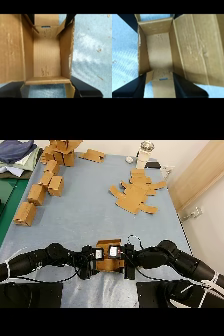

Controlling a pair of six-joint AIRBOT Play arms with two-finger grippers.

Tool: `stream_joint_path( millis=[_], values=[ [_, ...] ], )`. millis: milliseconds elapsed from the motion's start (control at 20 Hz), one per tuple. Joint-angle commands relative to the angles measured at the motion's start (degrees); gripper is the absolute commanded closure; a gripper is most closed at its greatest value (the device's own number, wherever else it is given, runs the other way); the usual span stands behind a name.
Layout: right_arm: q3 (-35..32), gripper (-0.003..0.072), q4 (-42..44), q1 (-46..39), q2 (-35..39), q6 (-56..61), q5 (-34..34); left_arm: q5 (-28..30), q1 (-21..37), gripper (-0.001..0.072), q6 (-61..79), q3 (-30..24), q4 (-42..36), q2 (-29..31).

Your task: Fold the box.

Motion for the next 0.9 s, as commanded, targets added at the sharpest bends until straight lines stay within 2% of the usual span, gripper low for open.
stream_joint_path(
  millis=[0, 50, 100, 150, 250, 400, 550, 650, 850],
  values=[
    [0.0, 0.0122, 0.0, 0.1, 0.0, 0.7, -0.1, 0.0, 0.0, 0.0185, -0.1, 0.0, 0.0, 0.0],
    [0.0, 0.0122, 0.0, 0.0, 0.1, 1.6, -0.4, 0.0, 0.0, 0.0185, -0.1, 0.0, 0.0, 0.0],
    [0.2, 0.0195, -0.9, 0.0, 0.2, 2.9, -1.5, 0.0, 0.0, 0.0185, -0.1, 0.0, 0.0, 0.0],
    [0.7, 0.0323, -2.8, 0.0, 0.5, 6.4, -4.0, 0.0, 0.0, 0.0186, -0.1, 0.0, 0.0, 0.0],
    [2.6, 0.0666, -12.2, 0.0, 1.7, 21.5, -11.4, 0.0, 0.0, 0.0185, -0.1, 0.0, 0.0, 0.0],
    [6.7, 0.0682, -26.9, -0.3, 4.7, 47.4, -24.2, 0.0, 0.0, 0.0186, -0.1, 0.0, 0.0, 0.0],
    [7.7, 0.0682, -38.6, -3.8, 7.2, 68.5, -29.7, 0.0, 0.0, 0.0185, -0.1, 0.0, 0.0, 0.0],
    [6.5, 0.0682, -37.1, -8.8, 7.2, 75.1, -30.0, 0.0, 0.0, 0.0185, 0.0, 0.0, 0.0, 0.0],
    [2.3, 0.0683, -27.1, -13.3, 5.4, 75.7, -25.5, 0.0, 0.0, 0.0185, -0.1, 0.0, 0.0, 0.0]
  ],
)
